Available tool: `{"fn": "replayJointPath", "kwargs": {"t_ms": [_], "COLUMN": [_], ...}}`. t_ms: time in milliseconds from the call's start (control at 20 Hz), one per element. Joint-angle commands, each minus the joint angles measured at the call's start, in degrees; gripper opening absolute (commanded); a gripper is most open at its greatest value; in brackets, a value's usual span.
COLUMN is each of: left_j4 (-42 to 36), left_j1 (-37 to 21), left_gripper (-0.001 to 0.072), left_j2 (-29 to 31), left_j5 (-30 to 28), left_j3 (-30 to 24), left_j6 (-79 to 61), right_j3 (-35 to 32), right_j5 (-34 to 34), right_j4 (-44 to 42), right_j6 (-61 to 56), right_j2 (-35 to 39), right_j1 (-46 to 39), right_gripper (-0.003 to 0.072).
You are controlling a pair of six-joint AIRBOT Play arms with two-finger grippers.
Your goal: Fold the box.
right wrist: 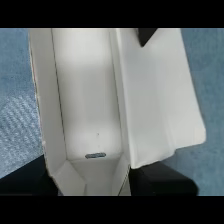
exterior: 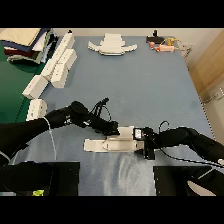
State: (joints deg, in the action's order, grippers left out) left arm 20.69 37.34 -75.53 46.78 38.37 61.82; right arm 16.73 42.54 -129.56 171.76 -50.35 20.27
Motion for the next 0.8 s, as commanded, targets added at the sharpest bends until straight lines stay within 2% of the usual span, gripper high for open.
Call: {"fn": "replayJointPath", "kwargs": {"t_ms": [0,150,250,500,600,750], "left_j4": [0.4,1.3,5.6,25.3,28.7,28.9], "left_j1": [0.1,-0.1,-0.8,-2.1,-2.1,-2.0], "left_gripper": [0.0013,0.0013,0.0013,0.0013,0.0013,0.0017], "left_j2": [-0.4,2.4,7.3,23.8,31.0,40.4], "left_j5": [-0.2,0.4,0.3,4.5,5.4,6.4], "left_j3": [0.6,2.7,3.2,1.7,-0.8,-4.8], "left_j6": [0.2,-3.0,-3.3,1.0,0.7,-8.1], "right_j3": [0.0,0.0,0.0,0.0,0.0,0.0], "right_j5": [0.0,0.0,0.0,0.0,0.0,0.0], "right_j4": [0.1,0.1,0.1,0.1,0.1,0.1], "right_j6": [0.2,0.2,0.2,0.2,0.2,0.2], "right_j2": [0.0,0.0,0.0,0.0,0.0,0.0], "right_j1": [0.0,0.1,0.0,0.0,0.0,0.0], "right_gripper": [0.0461,0.0461,0.0461,0.0461,0.0461,0.0461]}}
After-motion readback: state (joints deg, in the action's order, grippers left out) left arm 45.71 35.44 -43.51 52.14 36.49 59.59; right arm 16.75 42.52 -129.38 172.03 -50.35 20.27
